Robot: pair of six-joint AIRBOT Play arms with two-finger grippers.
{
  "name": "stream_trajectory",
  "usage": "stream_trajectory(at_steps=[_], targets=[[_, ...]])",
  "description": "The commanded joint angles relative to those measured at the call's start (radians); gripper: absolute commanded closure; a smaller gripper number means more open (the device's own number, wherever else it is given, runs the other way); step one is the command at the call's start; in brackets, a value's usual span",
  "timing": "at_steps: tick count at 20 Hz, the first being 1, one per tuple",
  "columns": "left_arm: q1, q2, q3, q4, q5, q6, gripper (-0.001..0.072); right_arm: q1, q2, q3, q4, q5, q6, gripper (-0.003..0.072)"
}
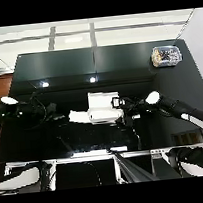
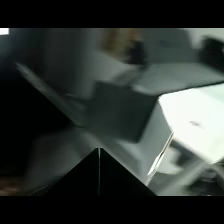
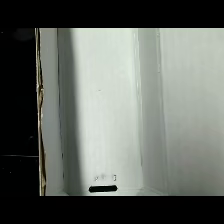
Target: Fold the box and place the chain.
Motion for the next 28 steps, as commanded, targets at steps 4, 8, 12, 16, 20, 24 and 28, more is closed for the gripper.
stream_trajectory(at_steps=[4, 8, 12, 16, 20, 24, 28], targets=[[-0.163, -0.154, 0.035, -0.141, -0.015, 0.029, 0.0686, 0.000, 0.000, 0.000, 0.000, 0.000, 0.000, 0.0560], [-0.258, -0.154, 0.082, -0.142, -0.093, 0.156, 0.0686, 0.000, 0.000, 0.000, 0.000, 0.000, 0.000, 0.0559], [-0.256, -0.154, 0.157, -0.150, -0.227, 0.183, 0.0593, 0.000, 0.000, 0.000, 0.000, 0.000, 0.000, 0.0559], [-0.278, -0.154, 0.216, -0.148, -0.289, 0.163, 0.0196, 0.000, 0.000, 0.000, 0.000, 0.000, 0.000, 0.0560], [-0.375, -0.154, 0.269, -0.088, -0.190, 0.031, 0.0197, 0.000, 0.000, 0.000, 0.000, 0.000, 0.000, 0.0560], [-0.489, -0.154, 0.348, 0.025, -0.136, -0.167, 0.0204, 0.000, 0.000, 0.000, 0.000, 0.000, 0.000, 0.0560], [-0.571, -0.154, 0.415, 0.152, -0.135, -0.308, 0.0371, 0.000, 0.000, 0.000, 0.000, 0.000, 0.000, 0.0560]])
